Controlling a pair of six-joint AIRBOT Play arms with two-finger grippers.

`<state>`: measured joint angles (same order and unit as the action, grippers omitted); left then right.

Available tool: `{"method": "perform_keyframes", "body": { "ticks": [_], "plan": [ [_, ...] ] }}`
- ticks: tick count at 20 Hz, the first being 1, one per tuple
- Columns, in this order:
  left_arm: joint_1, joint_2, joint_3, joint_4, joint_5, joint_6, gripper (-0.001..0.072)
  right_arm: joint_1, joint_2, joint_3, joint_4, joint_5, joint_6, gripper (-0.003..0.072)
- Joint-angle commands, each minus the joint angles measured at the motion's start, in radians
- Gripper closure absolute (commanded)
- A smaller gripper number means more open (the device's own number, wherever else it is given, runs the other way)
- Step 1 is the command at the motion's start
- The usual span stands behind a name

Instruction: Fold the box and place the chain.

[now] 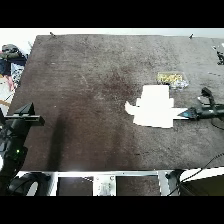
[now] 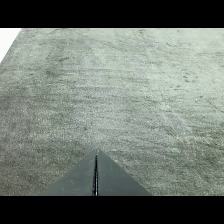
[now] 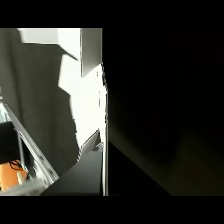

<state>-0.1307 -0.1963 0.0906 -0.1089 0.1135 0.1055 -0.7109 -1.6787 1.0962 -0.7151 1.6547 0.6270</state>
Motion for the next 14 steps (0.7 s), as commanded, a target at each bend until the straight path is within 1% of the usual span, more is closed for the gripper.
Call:
{"method": "perform_keyframes", "body": {
  "ticks": [1, 3, 5, 6, 8, 9, 11, 12, 14],
  "plan": [
    [0.000, 0.001, 0.001, 0.000, -0.001, 0.000, 0.0697, 0.216, 0.090, -0.111, 0.187, -0.133, 0.001, 0.0675],
    [0.000, 0.001, 0.002, 0.000, 0.000, 0.000, 0.0697, 0.397, 0.093, -0.116, 0.236, -0.232, 0.005, 0.0675],
    [0.000, 0.001, 0.002, 0.000, -0.002, 0.000, 0.0697, 0.567, 0.093, -0.115, 0.246, -0.388, 0.022, 0.0675],
    [0.000, 0.001, 0.002, 0.000, -0.003, 0.000, 0.0697, 0.630, 0.093, -0.113, 0.249, -0.480, 0.025, 0.0675],
    [0.000, 0.001, 0.004, 0.000, 0.001, 0.000, 0.0697, 0.697, 0.092, -0.113, 0.252, -0.604, 0.061, 0.0674],
    [0.000, 0.001, 0.007, -0.005, 0.017, -0.010, 0.0697, 0.708, 0.089, -0.113, 0.252, -0.623, 0.066, 0.0675],
    [0.000, 0.001, 0.007, -0.005, 0.011, -0.053, 0.0697, 0.708, 0.074, -0.113, 0.252, -0.621, 0.074, 0.0675],
    [0.000, 0.001, 0.007, -0.005, -0.010, -0.053, 0.0697, 0.707, 0.066, -0.113, 0.252, -0.622, 0.072, 0.0674],
    [0.000, 0.001, 0.007, -0.004, -0.093, -0.053, 0.0697, 0.707, 0.061, -0.113, 0.250, -0.639, 0.066, 0.0674]
  ]
}}
